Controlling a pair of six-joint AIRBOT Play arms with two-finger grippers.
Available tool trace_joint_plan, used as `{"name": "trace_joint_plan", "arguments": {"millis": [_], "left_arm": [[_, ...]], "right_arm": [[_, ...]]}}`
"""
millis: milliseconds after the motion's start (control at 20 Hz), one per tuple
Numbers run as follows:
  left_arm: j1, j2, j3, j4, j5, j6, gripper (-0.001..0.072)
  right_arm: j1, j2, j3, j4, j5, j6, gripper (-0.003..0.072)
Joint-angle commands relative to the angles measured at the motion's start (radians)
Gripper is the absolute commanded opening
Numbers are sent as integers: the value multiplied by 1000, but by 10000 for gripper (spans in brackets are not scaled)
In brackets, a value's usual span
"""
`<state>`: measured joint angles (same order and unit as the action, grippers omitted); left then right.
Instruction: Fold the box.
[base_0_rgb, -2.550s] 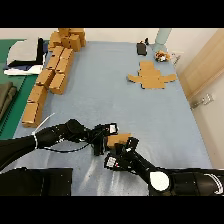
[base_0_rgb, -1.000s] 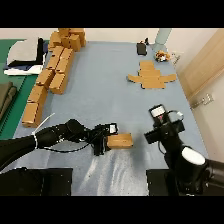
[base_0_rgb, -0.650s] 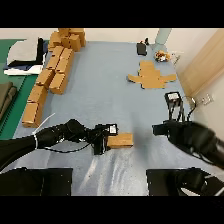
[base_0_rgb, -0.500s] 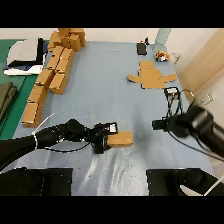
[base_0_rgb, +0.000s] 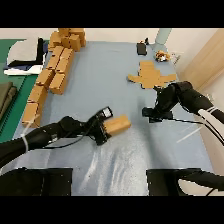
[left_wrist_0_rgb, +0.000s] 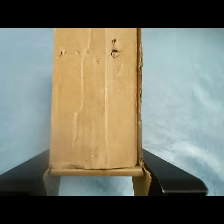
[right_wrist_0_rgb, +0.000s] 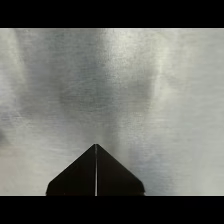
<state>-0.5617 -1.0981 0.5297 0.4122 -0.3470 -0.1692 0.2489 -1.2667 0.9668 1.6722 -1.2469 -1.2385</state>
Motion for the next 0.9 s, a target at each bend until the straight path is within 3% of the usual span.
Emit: {"name": "trace_joint_plan", "arguments": {"millis": [0, 150, 300, 400, 550, 700, 850], "left_arm": [[127, 116, 2, 242, -14, -385, 543], [330, 148, 3, 611, -126, -791, 543], [541, 144, 5, 827, -191, -1084, 543], [655, 144, 5, 841, -179, -1111, 543], [741, 144, 5, 841, -128, -1111, 543], [756, 102, 17, 841, -55, -1111, 543], [755, -14, 82, 840, -57, -1111, 543]], "right_arm": [[-14, -47, 13, 45, 4, -18, 4], [-14, -47, 13, 44, 4, -18, 4], [-14, -47, 13, 44, 4, -18, 5], [-14, -47, 13, 44, 4, -18, 4], [-14, -47, 13, 45, 4, -18, 5], [-14, -47, 13, 45, 4, -18, 5], [-14, -47, 13, 44, 4, -18, 4]]}}
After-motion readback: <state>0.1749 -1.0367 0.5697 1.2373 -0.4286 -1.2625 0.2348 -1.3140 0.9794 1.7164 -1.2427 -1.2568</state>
